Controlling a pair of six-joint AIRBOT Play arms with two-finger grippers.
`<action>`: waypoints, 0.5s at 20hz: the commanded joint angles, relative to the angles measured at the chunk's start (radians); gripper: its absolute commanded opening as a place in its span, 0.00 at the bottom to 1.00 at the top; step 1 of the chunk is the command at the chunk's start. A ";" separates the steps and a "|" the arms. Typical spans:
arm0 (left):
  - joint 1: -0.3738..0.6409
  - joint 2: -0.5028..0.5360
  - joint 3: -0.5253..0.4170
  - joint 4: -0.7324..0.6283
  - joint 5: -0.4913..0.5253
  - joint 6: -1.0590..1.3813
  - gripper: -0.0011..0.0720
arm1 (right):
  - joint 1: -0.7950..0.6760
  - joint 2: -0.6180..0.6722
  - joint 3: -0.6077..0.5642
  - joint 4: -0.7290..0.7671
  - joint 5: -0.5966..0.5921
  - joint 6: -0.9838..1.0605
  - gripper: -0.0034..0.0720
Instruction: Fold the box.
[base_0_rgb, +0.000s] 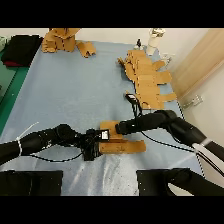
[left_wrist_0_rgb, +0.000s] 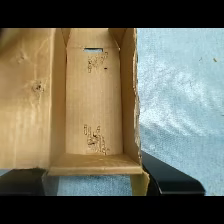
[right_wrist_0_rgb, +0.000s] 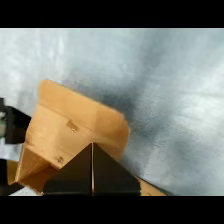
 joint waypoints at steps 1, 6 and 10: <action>0.001 0.000 0.000 0.000 -0.001 0.000 0.65 | -0.002 0.140 0.007 -0.089 -0.113 -0.010 0.05; 0.001 0.000 0.000 0.000 -0.001 0.000 0.65 | 0.034 0.300 -0.097 -0.057 -0.306 -0.243 0.05; 0.001 0.000 0.000 0.000 -0.001 0.000 0.65 | 0.093 0.385 -0.236 -0.108 -0.378 -0.450 0.67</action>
